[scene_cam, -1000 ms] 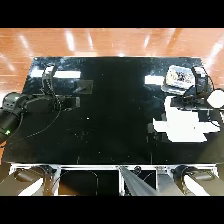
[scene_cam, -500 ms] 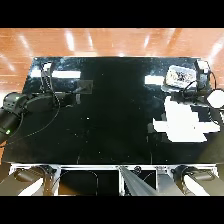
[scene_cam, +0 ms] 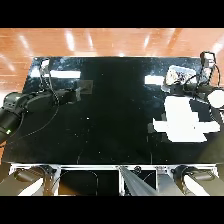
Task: Fold the box and place the chain.
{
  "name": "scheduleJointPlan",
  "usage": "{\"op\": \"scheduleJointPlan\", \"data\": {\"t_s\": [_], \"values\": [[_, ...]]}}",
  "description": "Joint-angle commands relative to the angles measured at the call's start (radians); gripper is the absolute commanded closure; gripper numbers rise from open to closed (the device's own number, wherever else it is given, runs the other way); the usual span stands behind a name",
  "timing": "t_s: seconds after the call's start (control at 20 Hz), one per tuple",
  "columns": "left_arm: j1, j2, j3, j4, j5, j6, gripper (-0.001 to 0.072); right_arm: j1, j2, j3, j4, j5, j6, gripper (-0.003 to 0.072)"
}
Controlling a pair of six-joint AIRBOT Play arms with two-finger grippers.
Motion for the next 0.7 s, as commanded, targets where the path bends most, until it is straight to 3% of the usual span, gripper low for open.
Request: {"op": "scheduleJointPlan", "data": {"t_s": [0.0,0.15,0.3,0.35,0.5,0.6,0.65], "values": [[0.0,-0.01,0.0,-0.024,-0.02,0.0,0.0094,-0.047,0.0,0.002,0.01,0.077,0.003,-0.0032],[0.0,-0.013,0.0,-0.024,-0.005,0.0,0.0086,-0.294,0.0,0.028,-0.08,0.139,0.007,-0.003],[0.001,-0.013,0.0,-0.023,-0.004,0.0,0.0087,-0.65,-0.004,0.029,-0.312,0.117,0.121,-0.0023],[0.001,-0.014,0.0,-0.022,-0.006,0.0,0.0087,-0.763,-0.017,0.035,-0.253,0.127,0.046,-0.0023],[0.001,-0.019,0.0,-0.008,-0.034,0.0,0.0087,-1.07,-0.159,0.064,0.324,0.223,-0.525,-0.0023],[0.001,-0.026,0.0,-0.008,-0.036,0.0,0.0087,-1.207,-0.321,0.141,0.625,0.473,-0.785,-0.0024],[0.001,-0.028,0.0,-0.008,-0.036,0.0,0.0087,-1.26,-0.422,0.208,0.678,0.635,-0.804,-0.0024]]}}
